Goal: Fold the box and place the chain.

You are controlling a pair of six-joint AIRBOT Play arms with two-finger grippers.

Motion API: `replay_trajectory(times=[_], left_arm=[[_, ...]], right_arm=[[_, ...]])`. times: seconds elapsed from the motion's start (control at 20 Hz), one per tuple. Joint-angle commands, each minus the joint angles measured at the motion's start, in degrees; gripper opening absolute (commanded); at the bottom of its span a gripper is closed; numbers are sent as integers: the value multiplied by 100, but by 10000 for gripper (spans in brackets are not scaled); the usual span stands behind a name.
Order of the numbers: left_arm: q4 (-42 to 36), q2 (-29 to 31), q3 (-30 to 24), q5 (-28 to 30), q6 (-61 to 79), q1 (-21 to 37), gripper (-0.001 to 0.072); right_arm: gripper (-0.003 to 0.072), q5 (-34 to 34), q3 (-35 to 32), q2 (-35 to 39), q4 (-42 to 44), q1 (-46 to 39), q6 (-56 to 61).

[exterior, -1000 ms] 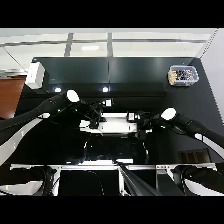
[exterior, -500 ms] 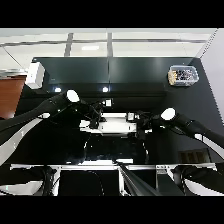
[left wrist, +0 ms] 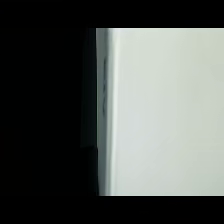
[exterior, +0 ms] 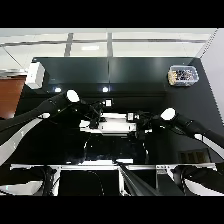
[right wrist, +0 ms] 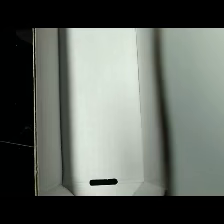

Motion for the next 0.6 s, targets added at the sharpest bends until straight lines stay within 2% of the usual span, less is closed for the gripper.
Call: replay_trajectory(times=[0.0, 0.05, 0.1, 0.15, 0.2, 0.25, 0.3, 0.35, 0.45, 0.5, 0.55], left_arm=[[2, 20, 2, -2, -7, 9, 30], [4, 74, 2, -4, -35, 20, 140], [31, 184, 2, 7, -205, 48, 352], [46, 321, 2, 7, -433, 107, 489], [140, 494, 2, -2, -763, 195, 585], [385, 717, 2, -24, -1222, 299, 627], [713, 935, 2, -90, -1722, 417, 627], [1054, 1167, 2, -313, -2179, 568, 627], [1381, 1497, 2, -1134, -2973, 929, 618], [1283, 1569, 2, -1698, -3394, 1119, 542], [1058, 1576, 0, -2262, -3818, 1263, 245]], right_arm=[[539, -4, 4, -4, 0, 4, -2], [539, -2, 4, -4, 0, 4, -2], [538, 0, 4, -2, 0, 4, -2], [460, 4, 4, -4, -2, 4, -2], [355, 7, 4, -2, -9, 4, -4], [289, 13, 4, -2, -15, 4, -4], [211, 13, 4, -2, -15, 4, -4], [175, 13, 4, -2, -13, 4, -4], [175, 2, 4, -2, 7, 4, -2], [176, 2, 4, -2, 4, 4, -2], [176, 9, 4, -2, 2, 2, 4]])
